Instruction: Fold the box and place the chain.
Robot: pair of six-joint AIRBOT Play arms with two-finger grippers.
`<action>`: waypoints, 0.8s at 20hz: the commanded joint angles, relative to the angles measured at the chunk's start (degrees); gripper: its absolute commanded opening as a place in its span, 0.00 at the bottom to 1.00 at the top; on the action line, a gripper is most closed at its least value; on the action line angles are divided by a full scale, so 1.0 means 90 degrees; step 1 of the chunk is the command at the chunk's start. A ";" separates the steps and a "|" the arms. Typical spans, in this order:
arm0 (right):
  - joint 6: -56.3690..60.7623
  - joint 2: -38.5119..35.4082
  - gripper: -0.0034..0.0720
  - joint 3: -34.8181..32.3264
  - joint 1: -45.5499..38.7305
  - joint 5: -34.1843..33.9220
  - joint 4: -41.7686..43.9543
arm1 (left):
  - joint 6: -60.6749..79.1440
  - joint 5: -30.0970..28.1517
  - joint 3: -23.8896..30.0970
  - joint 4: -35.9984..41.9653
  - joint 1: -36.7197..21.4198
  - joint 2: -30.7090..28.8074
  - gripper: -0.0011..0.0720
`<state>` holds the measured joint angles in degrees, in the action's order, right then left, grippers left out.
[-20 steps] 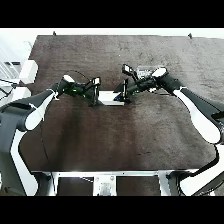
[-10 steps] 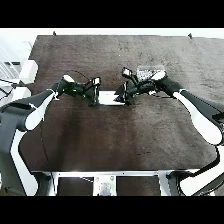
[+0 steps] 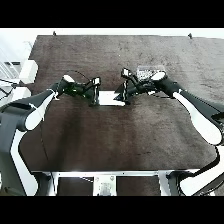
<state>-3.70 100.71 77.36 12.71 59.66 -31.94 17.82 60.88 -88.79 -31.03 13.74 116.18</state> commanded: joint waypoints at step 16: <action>-0.1659 -0.0491 0.60 -0.1350 0.0209 -0.1302 0.1115 | 0.0000 -0.0002 -0.0002 -0.0002 -0.0002 -0.0002 0.25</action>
<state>-16.36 95.98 65.89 14.13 50.61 -22.41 17.82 60.88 -88.79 -31.03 13.74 116.18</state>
